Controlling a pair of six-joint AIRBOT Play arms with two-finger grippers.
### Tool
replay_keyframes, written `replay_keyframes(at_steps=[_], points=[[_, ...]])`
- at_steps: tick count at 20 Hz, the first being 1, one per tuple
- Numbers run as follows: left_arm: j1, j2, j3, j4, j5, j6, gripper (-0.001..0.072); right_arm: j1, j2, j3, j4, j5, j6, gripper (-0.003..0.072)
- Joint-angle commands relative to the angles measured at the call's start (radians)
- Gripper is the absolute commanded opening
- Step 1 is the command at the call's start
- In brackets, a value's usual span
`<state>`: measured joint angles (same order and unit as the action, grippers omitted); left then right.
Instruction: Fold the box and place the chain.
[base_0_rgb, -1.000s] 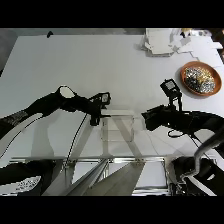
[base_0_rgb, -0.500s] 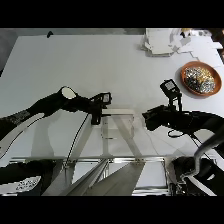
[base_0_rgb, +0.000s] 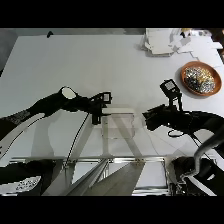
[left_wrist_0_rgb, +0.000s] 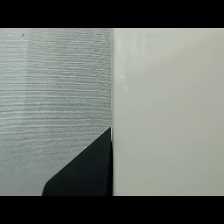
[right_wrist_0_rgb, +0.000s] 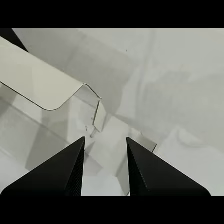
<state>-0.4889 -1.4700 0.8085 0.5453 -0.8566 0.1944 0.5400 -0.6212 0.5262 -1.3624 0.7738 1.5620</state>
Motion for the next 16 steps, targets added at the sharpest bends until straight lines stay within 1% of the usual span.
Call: replay_keyframes(at_steps=[1,7,12,16], points=[[-0.001,-0.001,0.001,0.001,0.004,0.000,0.0004,0.000,0.000,0.000,-0.001,0.001,0.000,0.0299],[-0.001,-0.001,0.001,0.002,0.004,0.000,0.0010,0.000,0.000,0.000,-0.003,0.006,-0.001,0.0300],[-0.001,0.000,0.001,0.002,0.000,0.000,0.0010,0.000,0.000,0.000,0.009,0.116,-0.128,0.0300],[-0.001,0.000,0.001,0.002,0.000,0.000,0.0010,0.000,0.000,0.000,0.037,0.192,-0.136,0.0298]])
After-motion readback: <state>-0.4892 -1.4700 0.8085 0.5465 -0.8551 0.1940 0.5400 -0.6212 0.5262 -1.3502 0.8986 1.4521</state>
